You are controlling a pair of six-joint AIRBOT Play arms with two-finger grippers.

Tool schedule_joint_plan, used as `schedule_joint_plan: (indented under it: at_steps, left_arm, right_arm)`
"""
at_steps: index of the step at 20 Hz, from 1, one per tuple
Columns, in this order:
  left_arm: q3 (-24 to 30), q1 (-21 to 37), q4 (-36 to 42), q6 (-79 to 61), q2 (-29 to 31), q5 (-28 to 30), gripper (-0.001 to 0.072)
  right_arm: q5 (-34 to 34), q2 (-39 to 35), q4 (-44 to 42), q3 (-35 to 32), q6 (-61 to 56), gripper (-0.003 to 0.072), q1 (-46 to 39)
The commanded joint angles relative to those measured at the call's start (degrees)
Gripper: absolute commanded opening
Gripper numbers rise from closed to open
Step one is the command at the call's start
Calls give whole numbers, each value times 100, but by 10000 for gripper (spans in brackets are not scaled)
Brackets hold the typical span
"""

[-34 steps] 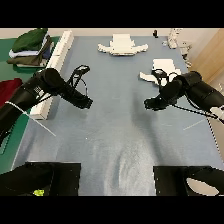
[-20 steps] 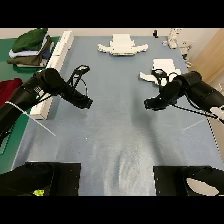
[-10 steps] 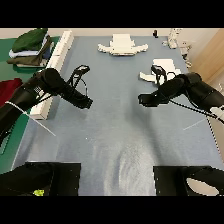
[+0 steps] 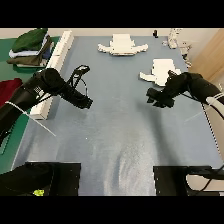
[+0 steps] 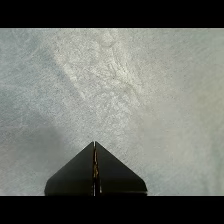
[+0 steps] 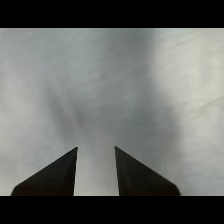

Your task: Fold the box.

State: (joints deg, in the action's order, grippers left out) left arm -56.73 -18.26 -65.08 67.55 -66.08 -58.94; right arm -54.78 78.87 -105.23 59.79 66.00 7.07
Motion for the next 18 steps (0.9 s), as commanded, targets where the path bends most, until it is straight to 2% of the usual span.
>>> schedule_joint_plan:
  at_steps: [1,4,8,11,14,18]
  left_arm:
    - [-4,2,0,-2,-2,0,15]
    - [-4,2,-2,-2,-2,0,15]
    - [-4,2,-2,-2,-2,0,15]
    - [-4,2,-2,-2,-2,2,15]
    - [-4,2,-2,-2,-4,0,15]
    - [-4,2,0,-2,-2,0,15]
  right_arm:
    - [-247,793,-90,824,570,358,-1276]
    - [-610,1384,-87,1991,973,358,-2415]
    - [-776,2162,-302,3263,1486,358,-3198]
    - [-859,2767,-522,4035,1648,358,-3279]
    - [-1220,3362,-929,4784,1661,357,-3263]
    - [-1742,3823,-1419,5204,1864,356,-3224]
